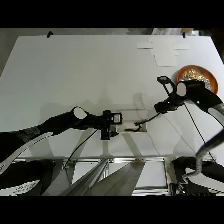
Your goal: Fold the box and place the chain.
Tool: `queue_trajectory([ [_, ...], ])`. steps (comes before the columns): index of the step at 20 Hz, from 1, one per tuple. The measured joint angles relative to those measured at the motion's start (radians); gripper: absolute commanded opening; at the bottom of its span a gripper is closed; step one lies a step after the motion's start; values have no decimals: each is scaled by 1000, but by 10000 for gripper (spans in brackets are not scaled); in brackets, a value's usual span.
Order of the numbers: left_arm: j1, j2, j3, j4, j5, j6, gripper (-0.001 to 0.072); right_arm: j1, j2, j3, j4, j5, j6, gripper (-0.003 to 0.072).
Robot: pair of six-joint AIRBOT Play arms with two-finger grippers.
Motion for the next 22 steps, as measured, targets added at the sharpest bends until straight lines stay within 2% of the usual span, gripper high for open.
queue_trajectory([
  [4,0,0,0,0,0,0,210,0,-1,-21,1,-18,0,262],
  [6,0,0,0,0,0,0,210,0,-1,-39,0,-33,0,302],
  [10,0,0,0,0,0,0,210,0,0,-60,0,-56,0,292],
  [11,0,0,0,0,0,0,210,0,0,-62,0,-59,0,204],
  [12,0,0,0,0,0,0,210,0,0,-64,5,-61,0,78],
  [13,0,0,0,0,0,0,210,1,0,-66,11,-61,0,14],
  [18,0,0,0,0,0,0,210,1,14,-71,0,-63,0,13],
  [22,0,0,0,0,0,0,210,0,125,-71,0,-34,0,13],
])
